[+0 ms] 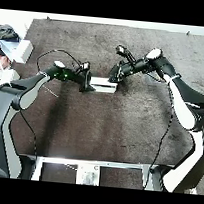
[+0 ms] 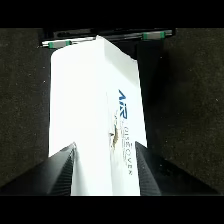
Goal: Fold the box and place the chain.
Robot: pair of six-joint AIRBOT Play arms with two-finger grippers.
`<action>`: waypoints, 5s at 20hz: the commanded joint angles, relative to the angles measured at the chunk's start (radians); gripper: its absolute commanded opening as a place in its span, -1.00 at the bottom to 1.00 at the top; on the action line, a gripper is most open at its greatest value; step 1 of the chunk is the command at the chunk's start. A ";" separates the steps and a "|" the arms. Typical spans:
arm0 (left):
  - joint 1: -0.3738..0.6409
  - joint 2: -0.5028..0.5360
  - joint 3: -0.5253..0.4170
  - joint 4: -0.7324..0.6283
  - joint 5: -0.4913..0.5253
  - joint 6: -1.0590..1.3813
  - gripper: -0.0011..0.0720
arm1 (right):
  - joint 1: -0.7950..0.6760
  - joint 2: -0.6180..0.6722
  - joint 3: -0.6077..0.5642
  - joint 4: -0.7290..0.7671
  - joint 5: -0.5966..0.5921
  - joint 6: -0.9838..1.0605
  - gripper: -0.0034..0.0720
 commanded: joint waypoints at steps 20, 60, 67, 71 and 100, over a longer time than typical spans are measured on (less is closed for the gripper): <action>0.000 0.000 0.000 0.000 0.000 0.000 -0.19 | 0.020 0.133 -0.234 0.067 -0.249 -0.214 0.08; 0.000 0.000 0.000 0.000 0.000 0.000 -0.19 | 0.071 0.111 -0.259 -0.035 -0.233 -0.229 -0.46; 0.000 0.000 0.000 0.000 0.000 0.000 -0.19 | 0.036 0.131 -0.311 0.069 -0.237 -0.230 -0.14; 0.000 0.000 0.000 0.000 0.000 0.000 -0.19 | -0.003 0.155 -0.311 0.191 -0.237 -0.233 -0.20; 0.000 0.000 0.000 0.000 0.000 0.000 -0.19 | -0.026 0.171 -0.306 0.298 0.045 -0.069 -0.94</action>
